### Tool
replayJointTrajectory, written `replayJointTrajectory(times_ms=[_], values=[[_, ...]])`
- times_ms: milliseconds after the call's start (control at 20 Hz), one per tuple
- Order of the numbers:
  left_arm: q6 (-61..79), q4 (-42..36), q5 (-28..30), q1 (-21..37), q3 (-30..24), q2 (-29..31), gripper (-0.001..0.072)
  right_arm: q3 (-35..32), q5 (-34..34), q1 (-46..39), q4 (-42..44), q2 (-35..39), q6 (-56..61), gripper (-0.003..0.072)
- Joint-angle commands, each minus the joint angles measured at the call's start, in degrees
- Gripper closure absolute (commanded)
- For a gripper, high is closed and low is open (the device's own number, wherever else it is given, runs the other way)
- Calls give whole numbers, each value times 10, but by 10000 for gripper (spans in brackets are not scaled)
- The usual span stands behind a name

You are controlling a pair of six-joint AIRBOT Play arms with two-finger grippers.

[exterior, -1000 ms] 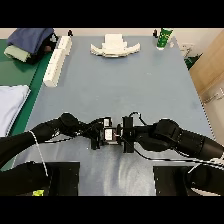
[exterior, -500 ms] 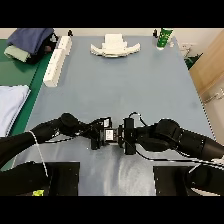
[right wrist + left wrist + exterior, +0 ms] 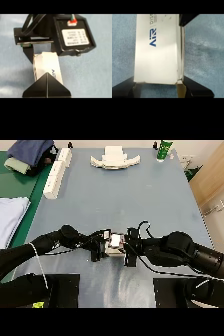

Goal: Fold the box.

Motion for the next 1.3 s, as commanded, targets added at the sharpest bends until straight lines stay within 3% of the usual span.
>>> replayJointTrajectory(times_ms=[0, 100, 150, 550, 1250], values=[[0, 0, 0, 0, 0, 0, 239, -48, 138, 0, 16, 15, 108, 683], [0, 0, 0, 0, 0, 0, 238, -100, 252, 1, 61, 22, 151, 683], [0, 0, 0, 0, 0, 0, 238, -118, 269, 4, 75, 22, 166, 682], [0, 0, 0, 0, 0, 0, 238, -198, 269, 35, 75, 18, 246, 683], [0, 0, 0, 0, 0, 0, 238, -200, 287, 35, 75, -19, 252, 683]])
